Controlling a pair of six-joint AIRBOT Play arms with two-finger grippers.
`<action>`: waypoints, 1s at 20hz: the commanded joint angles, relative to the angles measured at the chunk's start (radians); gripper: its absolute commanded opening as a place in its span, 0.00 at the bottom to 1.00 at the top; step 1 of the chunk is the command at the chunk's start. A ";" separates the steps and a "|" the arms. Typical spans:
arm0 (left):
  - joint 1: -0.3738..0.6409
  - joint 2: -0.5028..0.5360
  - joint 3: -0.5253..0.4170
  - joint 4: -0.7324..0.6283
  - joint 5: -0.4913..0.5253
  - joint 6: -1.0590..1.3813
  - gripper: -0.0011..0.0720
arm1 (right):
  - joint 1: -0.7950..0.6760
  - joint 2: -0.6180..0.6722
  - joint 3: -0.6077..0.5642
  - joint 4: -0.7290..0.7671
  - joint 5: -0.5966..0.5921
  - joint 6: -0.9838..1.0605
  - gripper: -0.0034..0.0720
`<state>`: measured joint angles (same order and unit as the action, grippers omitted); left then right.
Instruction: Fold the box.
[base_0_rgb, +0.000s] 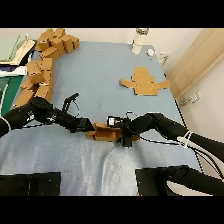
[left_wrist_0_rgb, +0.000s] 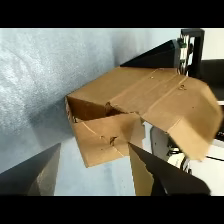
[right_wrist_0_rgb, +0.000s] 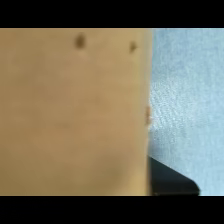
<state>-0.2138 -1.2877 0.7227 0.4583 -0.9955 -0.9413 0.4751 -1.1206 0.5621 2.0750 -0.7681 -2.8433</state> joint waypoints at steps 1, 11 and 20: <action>-0.033 -0.015 0.001 -0.014 0.006 0.018 0.92 | 0.000 0.000 0.000 0.000 0.000 0.000 0.73; -0.095 -0.015 0.001 -0.045 0.027 0.008 0.91 | 0.000 0.000 0.000 0.000 0.000 0.000 0.73; -0.171 -0.015 0.001 -0.009 0.114 -0.081 0.91 | 0.000 0.000 0.000 0.000 0.000 0.000 0.73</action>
<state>-0.3748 -1.3022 0.7227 0.4286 -0.9092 -0.9833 0.4751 -1.1206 0.5621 2.0754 -0.7681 -2.8429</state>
